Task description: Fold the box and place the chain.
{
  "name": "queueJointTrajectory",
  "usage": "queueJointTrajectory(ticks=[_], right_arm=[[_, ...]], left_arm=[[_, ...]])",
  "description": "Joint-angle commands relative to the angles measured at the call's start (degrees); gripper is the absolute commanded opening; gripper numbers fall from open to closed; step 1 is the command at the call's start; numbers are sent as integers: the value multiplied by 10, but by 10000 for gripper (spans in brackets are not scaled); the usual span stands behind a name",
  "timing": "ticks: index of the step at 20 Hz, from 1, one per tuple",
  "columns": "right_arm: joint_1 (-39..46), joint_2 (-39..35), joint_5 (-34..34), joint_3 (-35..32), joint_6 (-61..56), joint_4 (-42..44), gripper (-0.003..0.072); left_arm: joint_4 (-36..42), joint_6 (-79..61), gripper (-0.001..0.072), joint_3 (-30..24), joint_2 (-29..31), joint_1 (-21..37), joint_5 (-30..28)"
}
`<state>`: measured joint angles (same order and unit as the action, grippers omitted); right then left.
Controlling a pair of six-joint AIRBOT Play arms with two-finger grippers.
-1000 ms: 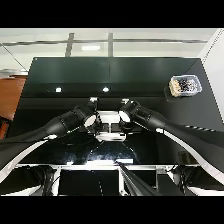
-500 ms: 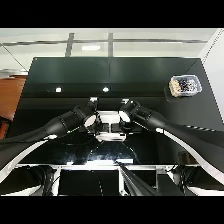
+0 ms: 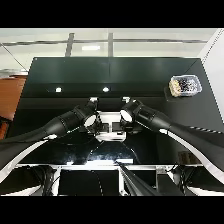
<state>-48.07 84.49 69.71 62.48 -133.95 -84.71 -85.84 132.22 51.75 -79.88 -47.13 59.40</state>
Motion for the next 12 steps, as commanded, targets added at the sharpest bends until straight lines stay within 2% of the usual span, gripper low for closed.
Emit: queueJointTrajectory(ticks=[1, 4, 7, 9, 12], right_arm=[[5, -24, 2, 1, 21, -2, 430], [8, -55, 21, 1, 65, -15, 430], [26, -118, 66, 5, 132, -21, 430], [51, -180, 99, 6, 164, -56, 430], [120, -270, 131, 6, 190, -161, 430]], left_arm=[[0, 0, 31, 0, 0, 0, 0], [0, 0, 31, 0, 0, 0, 2], [-1, 0, 31, 0, 0, 1, -6], [-1, 0, 31, 0, 0, 1, -7], [-1, 0, 31, 0, 0, 0, -4]])
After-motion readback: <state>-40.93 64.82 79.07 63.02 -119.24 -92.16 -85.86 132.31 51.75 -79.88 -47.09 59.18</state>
